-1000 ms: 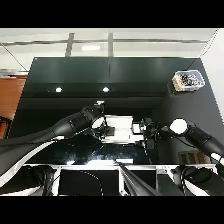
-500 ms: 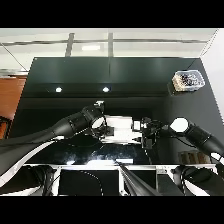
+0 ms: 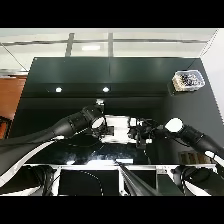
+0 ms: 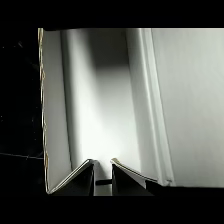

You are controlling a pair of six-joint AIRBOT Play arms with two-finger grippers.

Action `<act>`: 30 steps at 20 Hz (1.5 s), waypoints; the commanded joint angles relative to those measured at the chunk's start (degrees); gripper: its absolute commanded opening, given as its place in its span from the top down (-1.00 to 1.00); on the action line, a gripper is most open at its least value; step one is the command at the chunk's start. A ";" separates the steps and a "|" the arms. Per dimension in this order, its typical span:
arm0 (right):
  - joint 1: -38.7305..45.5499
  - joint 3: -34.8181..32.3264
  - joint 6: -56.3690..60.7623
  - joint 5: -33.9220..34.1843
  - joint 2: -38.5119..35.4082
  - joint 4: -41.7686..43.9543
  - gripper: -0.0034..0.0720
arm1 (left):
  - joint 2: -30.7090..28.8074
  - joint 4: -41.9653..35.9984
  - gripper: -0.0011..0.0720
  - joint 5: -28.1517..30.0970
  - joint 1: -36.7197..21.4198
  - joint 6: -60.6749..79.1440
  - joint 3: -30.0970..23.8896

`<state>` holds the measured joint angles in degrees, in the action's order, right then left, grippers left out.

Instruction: Fold the box and place the chain.

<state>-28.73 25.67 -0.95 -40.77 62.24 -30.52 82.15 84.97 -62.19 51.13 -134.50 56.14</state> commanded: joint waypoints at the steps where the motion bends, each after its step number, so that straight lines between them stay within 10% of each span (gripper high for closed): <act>1: -1.51 0.02 2.19 2.78 0.81 0.68 0.59 | -0.02 -0.15 0.89 0.20 -0.04 0.02 0.00; 7: -1.51 0.02 3.58 2.21 0.81 0.09 0.71 | -0.02 -0.15 0.89 0.20 -0.04 0.04 -0.02; 9: -1.51 0.02 3.58 2.58 0.81 0.48 -0.13 | -0.02 -0.15 0.89 0.20 -0.04 0.04 -0.02; 10: -1.51 0.02 3.56 2.78 0.81 0.42 -0.07 | -0.02 -0.15 0.89 0.20 -0.04 0.04 -0.02; 11: -1.51 0.02 3.58 2.71 0.81 0.17 0.48 | -0.02 -0.15 0.89 0.20 -0.04 0.04 -0.02; 14: -1.51 0.02 3.58 2.71 0.81 0.44 0.14 | -0.02 -0.15 0.89 0.20 -0.04 0.04 -0.02; 16: -1.51 0.02 3.80 2.49 0.79 0.24 0.76 | -0.02 -0.15 0.89 0.17 -0.04 0.04 -0.02; 18: -1.51 0.04 8.59 2.16 -0.13 -1.38 0.91 | -0.02 -0.15 0.89 0.17 -0.04 0.07 -0.02; 23: 4.90 2.51 41.64 -8.79 -9.51 -23.39 0.88 | -0.02 -0.15 0.89 0.22 -0.04 0.09 -0.04; 30: 39.87 2.54 85.77 -17.62 -16.28 -38.69 0.88 | -0.02 -0.15 0.89 0.17 -0.04 0.09 -0.04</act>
<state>-1.54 29.28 66.24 -55.33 47.44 -64.64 82.15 84.75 -62.02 51.13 -134.39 56.12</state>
